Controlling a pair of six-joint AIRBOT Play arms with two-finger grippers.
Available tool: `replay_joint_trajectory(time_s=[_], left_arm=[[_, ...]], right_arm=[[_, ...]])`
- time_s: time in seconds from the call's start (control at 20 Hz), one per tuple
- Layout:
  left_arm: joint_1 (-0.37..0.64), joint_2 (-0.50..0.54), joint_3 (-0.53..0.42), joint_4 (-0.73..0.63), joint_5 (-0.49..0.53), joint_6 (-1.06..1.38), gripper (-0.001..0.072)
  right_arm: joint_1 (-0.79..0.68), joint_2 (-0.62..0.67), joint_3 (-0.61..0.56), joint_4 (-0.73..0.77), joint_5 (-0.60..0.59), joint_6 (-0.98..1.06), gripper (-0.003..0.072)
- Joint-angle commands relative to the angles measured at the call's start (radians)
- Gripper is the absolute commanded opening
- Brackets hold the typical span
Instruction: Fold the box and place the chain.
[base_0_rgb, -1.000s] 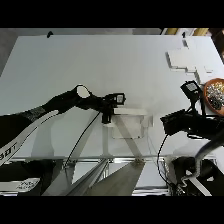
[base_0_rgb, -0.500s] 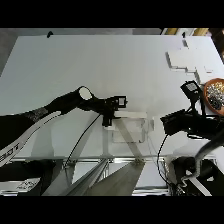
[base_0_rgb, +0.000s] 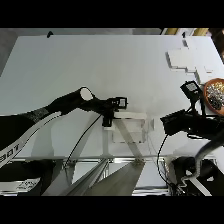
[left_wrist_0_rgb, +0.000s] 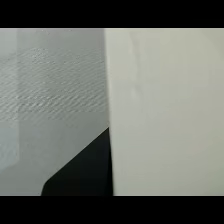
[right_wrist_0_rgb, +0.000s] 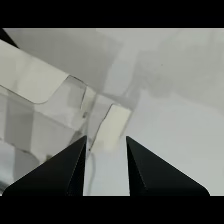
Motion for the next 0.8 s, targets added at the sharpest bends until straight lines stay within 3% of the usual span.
replay_joint_trajectory(time_s=[0.0, 0.2, 0.55, 0.75], left_arm=[[0.0, 0.029, 0.001, 0.035, 0.045, -0.094, 0.0004], [0.0, 0.04, -0.001, 0.19, 0.045, -0.281, 0.0002], [0.0, 0.04, -0.001, 0.157, 0.163, -0.27, 0.0001], [0.0, 0.04, -0.001, 0.157, 0.17, -0.273, 0.0001]], right_arm=[[0.001, 0.0, 0.001, 0.0, 0.002, 0.0, 0.0276], [0.001, 0.001, 0.001, 0.0, 0.008, 0.0, 0.0276], [0.001, 0.001, 0.001, -0.003, 0.01, 0.0, 0.0276], [0.001, 0.001, 0.001, -0.004, 0.01, 0.0, 0.0276]])
